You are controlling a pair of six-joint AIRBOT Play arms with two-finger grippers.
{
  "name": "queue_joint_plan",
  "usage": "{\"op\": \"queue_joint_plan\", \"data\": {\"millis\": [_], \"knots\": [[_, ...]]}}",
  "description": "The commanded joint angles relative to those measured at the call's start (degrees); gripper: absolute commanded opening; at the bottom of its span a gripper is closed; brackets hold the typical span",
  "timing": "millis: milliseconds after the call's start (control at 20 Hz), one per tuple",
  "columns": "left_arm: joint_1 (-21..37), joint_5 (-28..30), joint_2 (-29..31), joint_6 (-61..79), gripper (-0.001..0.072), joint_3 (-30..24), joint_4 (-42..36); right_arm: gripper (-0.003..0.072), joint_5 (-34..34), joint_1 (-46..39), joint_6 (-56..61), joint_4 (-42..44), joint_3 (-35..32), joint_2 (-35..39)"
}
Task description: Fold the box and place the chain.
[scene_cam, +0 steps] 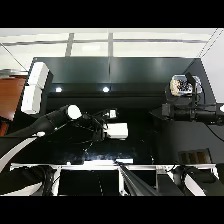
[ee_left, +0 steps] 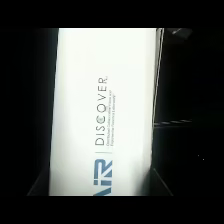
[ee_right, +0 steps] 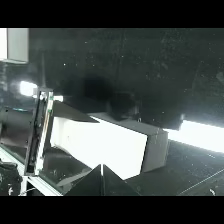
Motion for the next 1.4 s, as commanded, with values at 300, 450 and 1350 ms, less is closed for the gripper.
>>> {"op": "queue_joint_plan", "data": {"millis": [300, 450, 1350], "knots": [[6.5, -16.2, 11.1, -33.7, 0.0400, 0.9, 24.8, 0.0025, -0.2, 0.0, -2.6, -0.4, 0.0, 0.0], [15.6, -26.0, 17.5, -39.4, 0.0399, 0.9, 29.0, 0.0025, -0.2, 0.0, -4.6, -0.3, 0.0, 0.0], [87.5, -27.0, 23.1, -29.6, 0.0401, -0.9, 22.9, 0.0025, -8.1, 0.0, -9.7, 0.3, 0.0, 0.0]]}}
